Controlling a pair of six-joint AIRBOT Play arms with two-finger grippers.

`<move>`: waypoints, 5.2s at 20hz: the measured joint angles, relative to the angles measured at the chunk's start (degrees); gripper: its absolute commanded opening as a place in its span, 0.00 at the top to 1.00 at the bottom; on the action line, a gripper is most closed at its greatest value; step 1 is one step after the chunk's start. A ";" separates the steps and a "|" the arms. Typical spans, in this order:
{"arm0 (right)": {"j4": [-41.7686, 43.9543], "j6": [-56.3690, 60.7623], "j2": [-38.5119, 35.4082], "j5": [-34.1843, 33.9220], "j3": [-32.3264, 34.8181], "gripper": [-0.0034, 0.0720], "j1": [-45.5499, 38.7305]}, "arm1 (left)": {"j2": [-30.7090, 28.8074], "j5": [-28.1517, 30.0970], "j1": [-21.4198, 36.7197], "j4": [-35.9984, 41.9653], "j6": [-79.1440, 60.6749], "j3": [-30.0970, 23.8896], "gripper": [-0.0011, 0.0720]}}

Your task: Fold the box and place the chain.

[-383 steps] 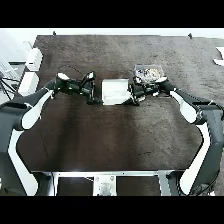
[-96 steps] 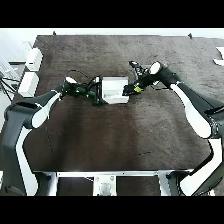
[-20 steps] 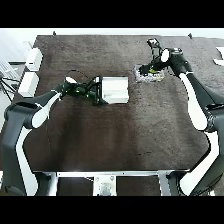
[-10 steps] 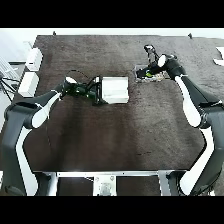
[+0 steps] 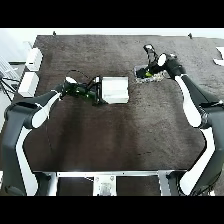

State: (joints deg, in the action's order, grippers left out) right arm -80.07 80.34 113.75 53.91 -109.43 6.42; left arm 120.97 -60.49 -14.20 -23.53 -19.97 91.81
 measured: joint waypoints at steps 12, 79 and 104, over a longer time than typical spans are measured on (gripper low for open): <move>-1.03 -0.07 -24.65 -1.40 -0.13 0.96 0.33 | 0.00 0.02 0.00 0.02 0.00 0.00 0.27; 2.49 -1.31 -30.14 -20.61 23.41 0.96 21.38 | 0.00 0.00 0.00 0.02 0.02 0.00 0.27; 2.58 -0.90 -38.07 -20.26 30.67 0.96 21.62 | 0.00 0.00 0.00 0.02 0.02 0.00 0.27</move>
State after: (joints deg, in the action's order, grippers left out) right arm -77.49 79.44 75.68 33.65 -78.76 28.03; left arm 120.97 -60.49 -14.20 -23.51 -19.94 91.81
